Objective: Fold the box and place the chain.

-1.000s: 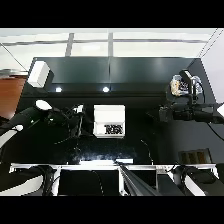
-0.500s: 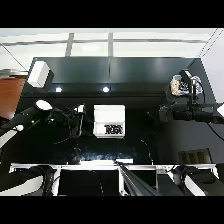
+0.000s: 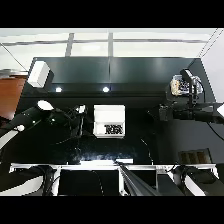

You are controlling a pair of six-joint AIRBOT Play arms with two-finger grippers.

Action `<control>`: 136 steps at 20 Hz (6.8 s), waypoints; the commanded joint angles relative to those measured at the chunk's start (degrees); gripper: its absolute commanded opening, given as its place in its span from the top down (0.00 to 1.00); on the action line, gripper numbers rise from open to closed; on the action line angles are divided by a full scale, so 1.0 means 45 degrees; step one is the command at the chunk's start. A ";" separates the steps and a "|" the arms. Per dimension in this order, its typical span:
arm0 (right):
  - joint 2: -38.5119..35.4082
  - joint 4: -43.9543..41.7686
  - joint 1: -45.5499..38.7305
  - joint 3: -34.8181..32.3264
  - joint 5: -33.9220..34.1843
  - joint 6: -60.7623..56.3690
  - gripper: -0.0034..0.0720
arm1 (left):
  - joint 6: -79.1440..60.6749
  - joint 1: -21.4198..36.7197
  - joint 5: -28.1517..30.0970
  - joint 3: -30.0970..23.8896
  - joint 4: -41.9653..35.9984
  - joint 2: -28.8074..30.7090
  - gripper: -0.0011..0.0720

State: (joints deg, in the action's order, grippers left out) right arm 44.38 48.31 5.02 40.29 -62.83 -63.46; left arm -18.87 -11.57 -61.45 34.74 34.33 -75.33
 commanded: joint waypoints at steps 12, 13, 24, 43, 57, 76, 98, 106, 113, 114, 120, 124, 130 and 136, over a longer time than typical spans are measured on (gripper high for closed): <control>-0.0010 -0.0005 -0.0005 -0.0005 0.0029 0.0000 0.14 | 0.0282 -0.0131 0.0316 0.0049 0.0131 -0.0039 0.02; -0.0010 -0.0005 -0.0005 -0.0005 0.0029 0.0000 0.14 | 0.0287 -0.0131 0.0316 0.0049 0.0131 -0.0039 0.02; -0.0010 0.0000 -0.0005 -0.0005 0.0029 0.0000 0.14 | 0.0423 -0.0733 0.0573 0.0175 0.0049 -0.0136 0.02; -0.0010 -0.0010 -0.0005 -0.0005 -0.0039 -0.0005 0.14 | 0.0563 -0.0748 0.0903 0.0325 0.0359 -0.0131 0.02; -0.0010 -0.0010 -0.0005 -0.0005 -0.0321 -0.0005 0.14 | 0.0486 -0.0520 0.0136 0.0801 0.0355 -0.0131 0.02; -0.0010 -0.0005 -0.0005 -0.0005 -0.0311 -0.0005 0.14 | 0.0583 -0.1098 0.0573 0.0631 0.0534 -0.0141 0.02; -0.0010 -0.0010 -0.0005 -0.0005 -0.0321 -0.0146 0.14 | 0.0151 -0.0767 0.0369 0.0661 0.0117 -0.0413 0.01; -0.0010 -0.0005 -0.0005 -0.0005 -0.0316 -0.0141 0.14 | 0.0151 -0.0918 0.0325 0.0704 -0.0112 -0.0466 0.01; -0.0010 -0.0005 -0.0005 -0.0005 -0.0311 -0.0141 0.14 | 0.0296 -0.1399 0.0704 0.0738 -0.0073 -0.0568 0.01; -0.0010 -0.0005 -0.0005 -0.0005 -0.0311 -0.0141 0.14 | 0.0296 -0.1399 0.0714 0.0738 -0.0073 -0.0568 0.01; -0.0010 -0.0005 -0.0005 -0.0005 -0.0238 -0.0141 0.14 | 0.0311 -0.1423 0.0763 0.0738 -0.0063 -0.0573 0.04; -0.0010 -0.0005 -0.0005 -0.0005 -0.0228 -0.0141 0.14 | 0.0311 -0.1423 0.0767 0.0738 -0.0063 -0.0578 0.15; -0.0010 -0.0005 -0.0005 -0.0005 -0.0214 -0.0141 0.14 | 0.0597 -0.1661 0.1127 0.0738 0.0121 -0.0583 0.39; -0.0010 -0.0015 -0.0005 -0.0005 0.0000 -0.0146 0.14 | 0.0753 -0.2166 0.1268 0.0738 0.0835 -0.0583 0.39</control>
State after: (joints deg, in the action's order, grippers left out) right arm 44.38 48.29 5.02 40.29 -63.13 -64.10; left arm -15.94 -20.78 -56.14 38.11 36.40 -77.91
